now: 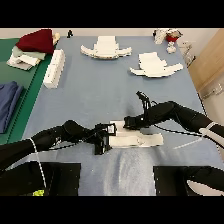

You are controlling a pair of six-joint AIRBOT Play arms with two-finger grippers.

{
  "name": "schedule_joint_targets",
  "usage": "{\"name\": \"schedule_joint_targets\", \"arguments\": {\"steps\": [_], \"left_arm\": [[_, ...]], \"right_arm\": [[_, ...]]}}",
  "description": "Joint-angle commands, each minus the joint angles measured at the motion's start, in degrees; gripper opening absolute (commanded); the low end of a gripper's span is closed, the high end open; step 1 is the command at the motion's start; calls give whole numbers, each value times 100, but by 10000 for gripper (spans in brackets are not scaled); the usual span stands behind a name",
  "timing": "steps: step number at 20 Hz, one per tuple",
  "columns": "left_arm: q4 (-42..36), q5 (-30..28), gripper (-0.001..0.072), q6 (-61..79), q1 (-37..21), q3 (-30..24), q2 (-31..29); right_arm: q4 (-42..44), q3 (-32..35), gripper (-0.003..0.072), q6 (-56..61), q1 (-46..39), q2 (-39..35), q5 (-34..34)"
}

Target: Fold the box.

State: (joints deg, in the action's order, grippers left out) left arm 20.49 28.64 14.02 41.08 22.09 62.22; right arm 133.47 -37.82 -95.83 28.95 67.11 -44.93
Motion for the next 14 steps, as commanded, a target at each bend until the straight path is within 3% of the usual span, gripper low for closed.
{"name": "schedule_joint_targets", "arguments": {"steps": [1,10,14], "left_arm": [[2,2,515,7,2,4,-4],[2,2,515,7,2,4,-4],[2,2,515,7,2,4,-4]], "right_arm": [[-37,-13,61,-20,-4,116,-13],[-70,-55,61,-35,-4,74,-28],[-688,-474,61,-177,-4,-254,-428]]}}
